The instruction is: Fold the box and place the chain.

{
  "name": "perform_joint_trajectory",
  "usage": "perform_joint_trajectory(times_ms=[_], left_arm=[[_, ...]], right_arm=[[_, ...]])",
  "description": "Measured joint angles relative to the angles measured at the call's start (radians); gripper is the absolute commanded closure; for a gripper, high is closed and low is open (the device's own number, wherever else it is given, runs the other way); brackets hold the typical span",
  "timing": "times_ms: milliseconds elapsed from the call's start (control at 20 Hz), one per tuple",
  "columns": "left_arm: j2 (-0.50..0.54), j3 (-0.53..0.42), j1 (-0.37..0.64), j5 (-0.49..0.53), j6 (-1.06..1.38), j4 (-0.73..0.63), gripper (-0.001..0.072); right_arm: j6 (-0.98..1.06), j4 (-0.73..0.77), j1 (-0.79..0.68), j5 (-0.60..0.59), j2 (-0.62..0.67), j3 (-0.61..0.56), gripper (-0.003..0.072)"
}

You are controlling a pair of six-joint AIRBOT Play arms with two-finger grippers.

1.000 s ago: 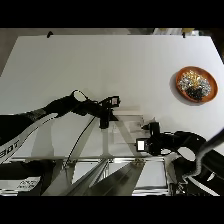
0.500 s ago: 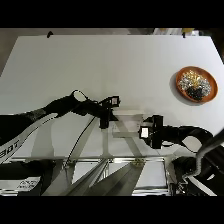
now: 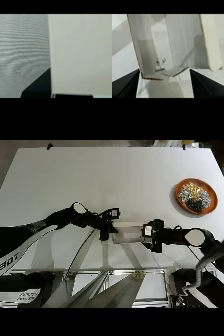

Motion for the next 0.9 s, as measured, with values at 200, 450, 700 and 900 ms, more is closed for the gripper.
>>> perform_joint_trajectory(times_ms=[200, 450, 700, 900], left_arm=[[0.000, 0.000, 0.000, 0.001, 0.000, 0.000, 0.0699], [0.000, 0.000, 0.000, 0.000, 0.000, 0.000, 0.0699], [0.000, 0.000, 0.000, 0.000, 0.000, 0.000, 0.0699], [0.000, 0.000, 0.000, -0.001, 0.001, 0.000, 0.0699]], right_arm=[[-0.047, 0.037, -0.048, 0.009, -0.027, 0.023, -0.0001], [-0.119, 0.069, -0.070, 0.024, -0.100, 0.029, 0.0000], [-0.218, 0.129, -0.075, 0.027, -0.181, 0.031, 0.0000], [-0.266, 0.169, -0.075, 0.027, -0.239, 0.031, 0.0005]])
